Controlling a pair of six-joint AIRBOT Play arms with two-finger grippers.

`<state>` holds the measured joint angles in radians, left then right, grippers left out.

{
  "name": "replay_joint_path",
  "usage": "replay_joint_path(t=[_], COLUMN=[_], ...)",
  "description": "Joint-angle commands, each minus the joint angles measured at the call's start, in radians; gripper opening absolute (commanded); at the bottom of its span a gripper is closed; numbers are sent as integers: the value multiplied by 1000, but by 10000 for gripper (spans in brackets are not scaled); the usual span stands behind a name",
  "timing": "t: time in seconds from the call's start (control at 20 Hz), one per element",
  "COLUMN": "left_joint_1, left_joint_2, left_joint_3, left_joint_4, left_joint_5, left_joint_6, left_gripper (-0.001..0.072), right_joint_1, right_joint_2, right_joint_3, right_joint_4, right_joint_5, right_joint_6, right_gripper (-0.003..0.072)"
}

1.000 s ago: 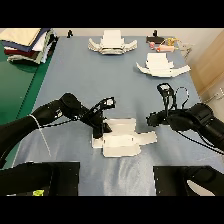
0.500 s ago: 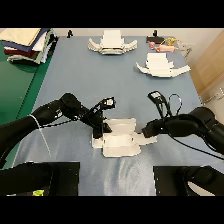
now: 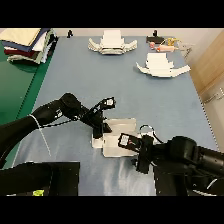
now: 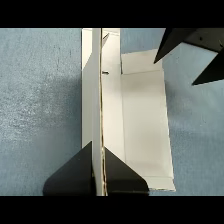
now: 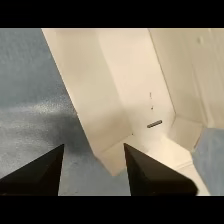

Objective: Fold the box.

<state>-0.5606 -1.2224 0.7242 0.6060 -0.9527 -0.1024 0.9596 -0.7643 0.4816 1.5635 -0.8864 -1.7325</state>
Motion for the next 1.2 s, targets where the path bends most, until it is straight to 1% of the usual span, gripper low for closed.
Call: replay_joint_path(t=[0.0,0.1,0.2,0.35,0.45,0.55,0.8,0.85,0.9,1.1,1.15], left_joint_1=[0,0,0,0,0,0,0,0,0,0,0], left_joint_2=[0,0,0,0,0,0,0,0,0,0,0], left_joint_3=[0,0,0,0,0,0,0,0,0,0,0], left_joint_4=[0,0,0,0,0,0,0,0,0,0,0], left_joint_5=[1,0,0,1,1,1,1,1,1,1,1], left_joint_6=[0,0,0,0,0,0,0,0,0,0,0], left_gripper=[15,15,15,15,15,15,15,15,15,15,15], right_joint_1=[52,52,52,51,51,51,51,51,51,51,51], right_joint_2=[-117,-162,-161,-141,-131,-124,-120,-120,-120,-121,-121], right_joint_3=[-11,-6,15,45,57,60,60,60,60,59,60], right_joint_4=[-145,-182,-232,-412,-500,-511,-456,-456,-457,-457,-463], right_joint_5=[87,114,132,99,57,46,39,39,39,35,18], right_joint_6=[-26,-5,97,312,417,423,424,425,436,450,450], right_gripper=[570,569,568,568,569,569,572,624,716,718,719])
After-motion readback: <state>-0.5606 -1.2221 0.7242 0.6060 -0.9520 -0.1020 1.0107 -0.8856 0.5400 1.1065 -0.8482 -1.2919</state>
